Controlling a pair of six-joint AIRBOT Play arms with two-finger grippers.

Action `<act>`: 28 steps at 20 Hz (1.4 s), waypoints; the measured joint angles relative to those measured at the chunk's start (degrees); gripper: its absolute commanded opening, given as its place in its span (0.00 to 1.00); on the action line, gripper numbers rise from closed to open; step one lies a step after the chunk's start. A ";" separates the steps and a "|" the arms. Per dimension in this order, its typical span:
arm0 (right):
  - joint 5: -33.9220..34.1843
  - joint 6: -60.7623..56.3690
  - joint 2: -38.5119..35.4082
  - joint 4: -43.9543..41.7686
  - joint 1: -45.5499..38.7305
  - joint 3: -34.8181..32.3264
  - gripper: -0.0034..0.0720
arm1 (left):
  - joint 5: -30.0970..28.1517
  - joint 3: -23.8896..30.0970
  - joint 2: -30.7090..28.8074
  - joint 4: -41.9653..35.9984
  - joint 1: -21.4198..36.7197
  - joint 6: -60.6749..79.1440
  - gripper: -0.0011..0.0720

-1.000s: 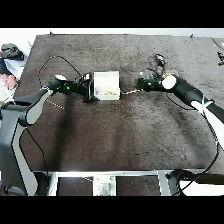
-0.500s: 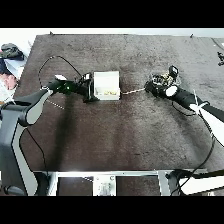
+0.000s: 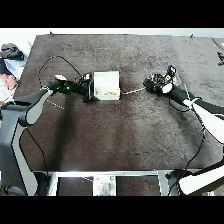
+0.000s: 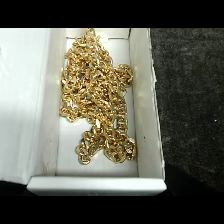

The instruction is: Fold the box and place the chain.

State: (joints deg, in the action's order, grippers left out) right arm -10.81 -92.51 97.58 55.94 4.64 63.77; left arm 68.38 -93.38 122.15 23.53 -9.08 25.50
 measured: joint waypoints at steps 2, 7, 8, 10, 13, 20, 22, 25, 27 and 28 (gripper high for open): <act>-1.51 1.68 -2.36 -0.04 1.16 0.26 0.06 | 0.00 0.00 0.00 0.02 0.00 0.00 0.75; -5.49 7.15 -13.86 -0.20 7.45 0.46 0.06 | 0.00 0.00 0.00 0.02 0.00 0.00 0.75; -5.68 7.91 -16.26 -0.22 9.01 0.48 0.06 | 0.00 0.00 0.00 0.00 0.00 0.00 0.75; -4.68 9.07 -20.61 -0.22 12.26 0.50 0.06 | 0.00 0.00 0.00 0.00 0.00 0.00 0.75; -2.12 10.10 -24.22 -0.22 15.82 0.74 0.06 | -0.02 0.00 0.00 0.00 0.00 0.00 0.75; -0.50 10.75 -26.32 0.55 18.23 1.03 0.06 | 0.00 0.00 0.00 0.02 0.00 0.02 0.75; -0.87 10.86 -26.47 1.05 18.34 1.07 0.06 | 0.00 0.00 0.00 0.00 0.00 0.00 0.75; -3.50 10.93 -26.99 3.69 18.45 1.07 0.06 | 0.00 0.00 0.00 0.00 0.00 0.00 0.75; -5.97 10.93 -27.87 6.14 17.92 1.07 0.06 | 0.00 0.00 0.00 0.00 0.00 0.00 0.75; -7.17 10.93 -28.48 7.19 17.31 1.07 0.06 | 0.00 0.00 0.00 0.02 0.00 0.00 0.75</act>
State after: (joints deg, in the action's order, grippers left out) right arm -17.98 -81.58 69.10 63.13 21.96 64.84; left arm 68.38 -93.38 122.15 23.55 -9.08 25.50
